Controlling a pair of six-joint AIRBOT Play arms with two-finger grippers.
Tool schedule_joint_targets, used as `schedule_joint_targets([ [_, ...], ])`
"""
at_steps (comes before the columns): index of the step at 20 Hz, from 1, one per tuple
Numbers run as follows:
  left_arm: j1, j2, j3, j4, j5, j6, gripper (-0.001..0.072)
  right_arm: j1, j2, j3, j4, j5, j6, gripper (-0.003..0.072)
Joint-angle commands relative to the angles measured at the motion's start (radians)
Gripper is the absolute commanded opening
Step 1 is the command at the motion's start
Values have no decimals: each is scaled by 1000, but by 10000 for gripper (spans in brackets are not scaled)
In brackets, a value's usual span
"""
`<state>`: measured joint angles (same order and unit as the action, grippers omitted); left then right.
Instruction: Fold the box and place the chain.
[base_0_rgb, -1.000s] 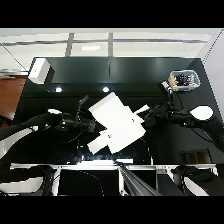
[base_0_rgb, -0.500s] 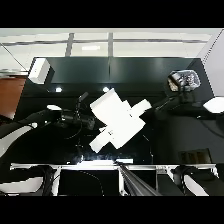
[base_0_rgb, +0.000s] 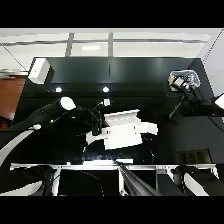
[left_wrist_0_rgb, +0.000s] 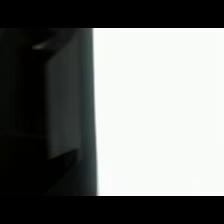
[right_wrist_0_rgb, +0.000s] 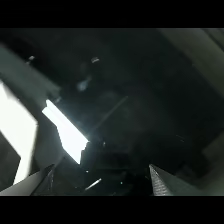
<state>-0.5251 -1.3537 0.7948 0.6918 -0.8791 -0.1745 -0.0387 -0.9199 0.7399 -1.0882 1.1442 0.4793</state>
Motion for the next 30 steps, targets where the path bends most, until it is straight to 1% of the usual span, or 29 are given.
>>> schedule_joint_targets([
  [1, -29, -26, 10, 100, 92, 25, 29, 66, -5, -85, 111, -60, -179, 703],
  [3, -29, -49, 11, 106, 91, 26, 29, 115, -6, -135, 184, -109, -259, 703],
  [6, -26, -50, 14, 126, 95, 42, 29, 188, -8, -185, 193, -179, -287, 703],
  [9, -27, -55, 13, 142, 99, 108, 28, 238, -35, -192, 192, -192, -316, 703],
  [12, -27, -73, 13, 142, 119, 107, 29, 252, -56, -192, 190, -238, -320, 703],
  [16, -26, -76, 13, 142, 127, 107, 30, 253, -60, -193, 190, -224, -335, 703],
  [19, -27, -76, 13, 146, 110, 107, 30, 274, -81, -201, 188, -222, -347, 703],
  [27, -26, -76, 13, 149, 113, 107, 30, 418, -87, -259, 151, -206, -357, 703],
  [30, -26, -76, 13, 149, 114, 108, 30, 460, -93, -269, 153, -234, -357, 703],
])
